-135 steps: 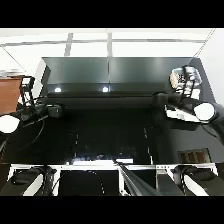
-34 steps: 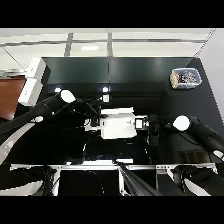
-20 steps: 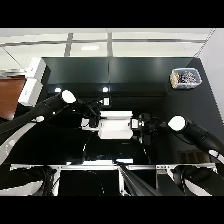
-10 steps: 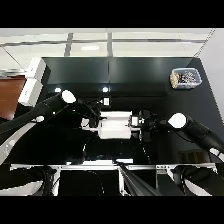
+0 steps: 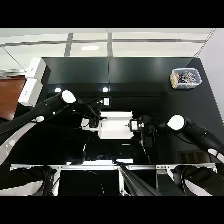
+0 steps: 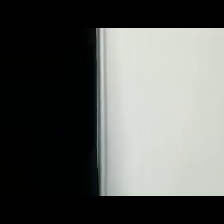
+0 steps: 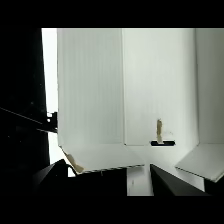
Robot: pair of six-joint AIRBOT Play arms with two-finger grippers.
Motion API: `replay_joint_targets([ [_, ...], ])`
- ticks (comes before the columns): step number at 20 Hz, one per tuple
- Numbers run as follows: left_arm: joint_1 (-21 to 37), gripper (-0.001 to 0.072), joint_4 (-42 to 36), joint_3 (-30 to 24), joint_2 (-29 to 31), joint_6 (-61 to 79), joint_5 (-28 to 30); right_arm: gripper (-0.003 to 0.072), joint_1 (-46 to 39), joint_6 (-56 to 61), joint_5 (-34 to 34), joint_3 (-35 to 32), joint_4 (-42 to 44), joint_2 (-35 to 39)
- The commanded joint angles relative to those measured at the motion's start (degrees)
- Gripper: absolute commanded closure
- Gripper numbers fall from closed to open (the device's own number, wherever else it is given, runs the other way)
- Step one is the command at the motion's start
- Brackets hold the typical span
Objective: Fold the box and place the chain.
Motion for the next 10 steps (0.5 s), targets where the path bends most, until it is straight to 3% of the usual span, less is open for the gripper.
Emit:
replay_joint_targets([
  [1, 0.0, 0.0684, 0.0, 0.0, 0.0, 0.0, 0.0, -0.0014, 3.1, 0.1, -4.7, -1.8, 4.7, -0.2],
  [5, 0.0, 0.0684, 0.0, 0.0, 0.0, 0.0, -0.3, -0.0014, 6.5, 0.1, -15.2, -1.4, 7.8, -0.4],
  [8, 0.0, 0.0684, 0.0, 0.0, -0.1, -0.3, -0.6, -0.0014, 5.5, 0.1, -16.0, 0.4, 5.9, -0.3],
  [10, 0.0, 0.0684, -0.4, 0.0, -0.1, -3.1, -0.4, -0.0014, 3.4, 0.1, -11.0, 2.9, 5.4, -0.3],
])
